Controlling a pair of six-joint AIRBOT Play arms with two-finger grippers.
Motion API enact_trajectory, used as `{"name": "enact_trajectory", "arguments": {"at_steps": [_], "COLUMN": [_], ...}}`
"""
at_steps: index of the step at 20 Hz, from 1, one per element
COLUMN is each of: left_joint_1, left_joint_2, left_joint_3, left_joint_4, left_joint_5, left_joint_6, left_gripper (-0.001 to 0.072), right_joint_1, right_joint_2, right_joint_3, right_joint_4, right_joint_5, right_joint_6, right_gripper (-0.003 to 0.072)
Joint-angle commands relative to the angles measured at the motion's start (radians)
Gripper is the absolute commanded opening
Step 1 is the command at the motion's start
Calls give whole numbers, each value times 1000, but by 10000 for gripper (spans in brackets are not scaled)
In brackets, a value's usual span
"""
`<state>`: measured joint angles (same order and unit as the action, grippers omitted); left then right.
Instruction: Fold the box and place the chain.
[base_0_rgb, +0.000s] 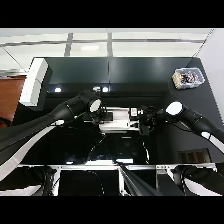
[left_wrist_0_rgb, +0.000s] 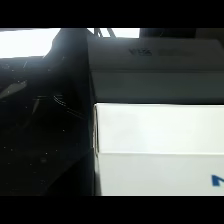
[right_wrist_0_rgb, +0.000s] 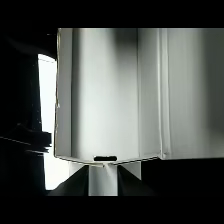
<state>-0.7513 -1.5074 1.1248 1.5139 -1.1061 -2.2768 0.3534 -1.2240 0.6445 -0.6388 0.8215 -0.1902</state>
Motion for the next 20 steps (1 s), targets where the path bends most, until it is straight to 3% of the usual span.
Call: {"name": "enact_trajectory", "arguments": {"at_steps": [1, 6, 12, 13, 14, 15, 16, 17, 18, 19, 20], "left_joint_1": [-1, -1, -1, -1, -1, -1, -1, 0, -1, 0, 0], "left_joint_2": [0, 0, 0, 0, 0, 0, 0, 0, 0, 0, 0], "left_joint_3": [0, 0, 0, 0, 0, 0, 0, 0, 0, 0, 0], "left_joint_4": [-1, -3, -4, -4, -4, -4, -4, -4, -4, -4, -4], "left_joint_5": [2, 3, 4, 4, 3, 3, 3, 3, 3, 3, 2], "left_joint_6": [-1, -1, -1, -1, -1, -1, -1, -1, -1, -1, -1], "left_gripper": [25, 25, 27, 27, 27, 27, 27, 27, 27, 27, 27], "right_joint_1": [24, 66, 66, 66, 66, 66, 66, 66, 66, 66, 65], "right_joint_2": [-24, -83, -88, -88, -88, -88, -88, -88, -88, -87, -82], "right_joint_3": [1, 0, 0, 0, 0, 0, 0, 0, 0, 0, 1], "right_joint_4": [69, 160, 160, 170, 170, 168, 172, 178, 172, 166, 156], "right_joint_5": [2, -91, -97, -104, -104, -104, -108, -107, -100, -96, -95], "right_joint_6": [-1, -1, 0, 3, 5, 14, 23, 32, 38, 59, 111], "right_gripper": [95, 96, 102, 352, 353, 167, 182, 357, 239, 74, 10]}}
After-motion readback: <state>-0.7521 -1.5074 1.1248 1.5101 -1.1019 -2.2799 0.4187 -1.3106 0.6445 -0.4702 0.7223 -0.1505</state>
